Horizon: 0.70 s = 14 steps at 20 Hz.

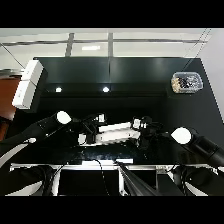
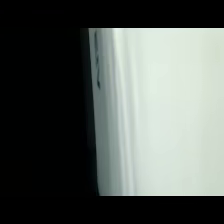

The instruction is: Fold the box and place the chain.

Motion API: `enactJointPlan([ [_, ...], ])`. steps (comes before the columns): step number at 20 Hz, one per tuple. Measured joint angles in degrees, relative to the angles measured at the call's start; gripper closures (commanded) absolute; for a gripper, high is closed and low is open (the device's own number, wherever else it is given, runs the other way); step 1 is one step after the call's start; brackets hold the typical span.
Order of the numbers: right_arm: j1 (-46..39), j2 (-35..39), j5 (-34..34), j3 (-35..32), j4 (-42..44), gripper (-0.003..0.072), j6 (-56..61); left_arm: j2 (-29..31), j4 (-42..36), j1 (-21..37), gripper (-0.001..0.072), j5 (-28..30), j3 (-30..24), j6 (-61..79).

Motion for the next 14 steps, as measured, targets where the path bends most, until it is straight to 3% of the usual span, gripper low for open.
enactJointPlan([
  [8, -0.4, -3.3, 0.0, 0.1, 11.3, -0.0015, -11.9, 0.0, 0.2, 0.0, 0.0685, -0.1, 0.0, 0.0],
  [14, -3.1, -5.1, 1.9, 0.3, 14.7, -0.0015, -15.2, 0.0, 0.0, 0.0, 0.0685, 0.1, 0.0, 0.0],
])
